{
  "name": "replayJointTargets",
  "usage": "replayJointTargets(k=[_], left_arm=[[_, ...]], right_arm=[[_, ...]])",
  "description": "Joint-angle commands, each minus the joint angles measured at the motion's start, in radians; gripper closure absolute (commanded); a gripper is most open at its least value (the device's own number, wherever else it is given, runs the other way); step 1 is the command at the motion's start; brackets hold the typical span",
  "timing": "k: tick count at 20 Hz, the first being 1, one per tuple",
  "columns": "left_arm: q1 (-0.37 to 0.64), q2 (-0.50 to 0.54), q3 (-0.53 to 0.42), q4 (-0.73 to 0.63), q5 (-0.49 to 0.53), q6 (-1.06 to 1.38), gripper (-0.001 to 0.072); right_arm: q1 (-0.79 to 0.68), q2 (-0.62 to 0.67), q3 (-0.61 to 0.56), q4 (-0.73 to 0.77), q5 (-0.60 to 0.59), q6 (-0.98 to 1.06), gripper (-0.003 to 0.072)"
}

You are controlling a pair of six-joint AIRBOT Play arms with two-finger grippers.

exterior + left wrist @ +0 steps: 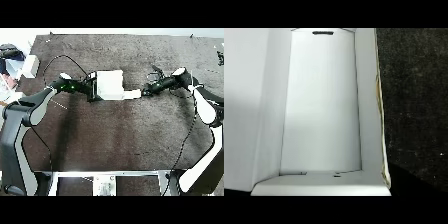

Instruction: Fold the box and place the chain.

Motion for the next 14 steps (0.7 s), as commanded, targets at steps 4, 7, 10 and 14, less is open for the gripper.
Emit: replayJointTargets(k=[4,7,10,14], left_arm=[[0.001,0.000,0.000,0.000,0.000,0.000,0.0305],[0.001,0.000,0.000,0.000,0.000,0.000,0.0306],[0.001,0.000,0.000,0.000,0.000,0.000,0.0306],[0.001,0.000,0.000,0.000,0.000,0.000,0.0306]], right_arm=[[0.025,0.030,-0.010,0.259,0.013,-0.120,0.0361],[0.050,0.032,-0.010,0.253,0.010,-0.088,0.0102],[0.084,0.032,-0.004,0.258,0.007,-0.088,0.0091],[0.121,0.032,0.033,0.251,0.001,-0.064,0.0091]])
